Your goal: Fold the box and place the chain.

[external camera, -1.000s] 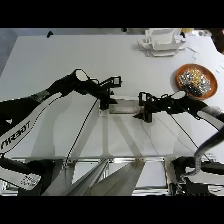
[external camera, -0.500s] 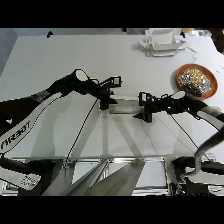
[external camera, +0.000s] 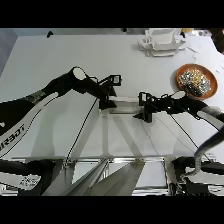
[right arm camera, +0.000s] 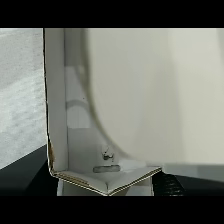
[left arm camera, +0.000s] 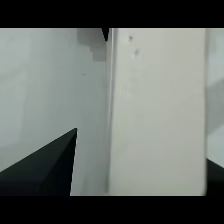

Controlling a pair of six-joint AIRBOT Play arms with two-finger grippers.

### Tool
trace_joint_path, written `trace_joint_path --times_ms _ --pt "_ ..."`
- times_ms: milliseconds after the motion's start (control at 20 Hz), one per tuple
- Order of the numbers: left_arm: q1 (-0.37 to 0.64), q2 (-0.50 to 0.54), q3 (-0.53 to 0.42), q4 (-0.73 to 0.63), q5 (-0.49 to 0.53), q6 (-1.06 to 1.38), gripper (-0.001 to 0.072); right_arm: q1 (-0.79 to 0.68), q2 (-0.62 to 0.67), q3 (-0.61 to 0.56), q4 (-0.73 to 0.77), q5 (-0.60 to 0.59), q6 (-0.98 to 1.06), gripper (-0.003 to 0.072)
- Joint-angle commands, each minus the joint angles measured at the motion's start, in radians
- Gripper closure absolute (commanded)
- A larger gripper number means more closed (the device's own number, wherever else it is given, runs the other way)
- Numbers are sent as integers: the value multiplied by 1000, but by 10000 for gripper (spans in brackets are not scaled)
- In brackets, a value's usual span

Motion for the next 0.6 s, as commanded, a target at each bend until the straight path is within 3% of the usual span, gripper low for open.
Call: trace_joint_path --times_ms 0,100,150,250,300,350,550 --pt "1 67 0 152 -59 -136 196 1 0 -1 0 0 0 280" --pt "1 113 0 247 -151 -255 248 1 0 -1 0 0 0 280" --pt "1 138 0 260 -200 -309 370 1 0 -1 0 0 0 280" --pt "-2 197 0 262 -276 -344 492 1 0 -1 0 0 0 280" --pt "-5 225 0 262 -293 -359 614 1 0 -1 0 0 0 280" --pt "-9 252 0 262 -312 -369 684 0 0 -1 0 0 0 280" --pt "-57 280 0 178 -343 -390 707 1 0 -1 0 0 0 280"
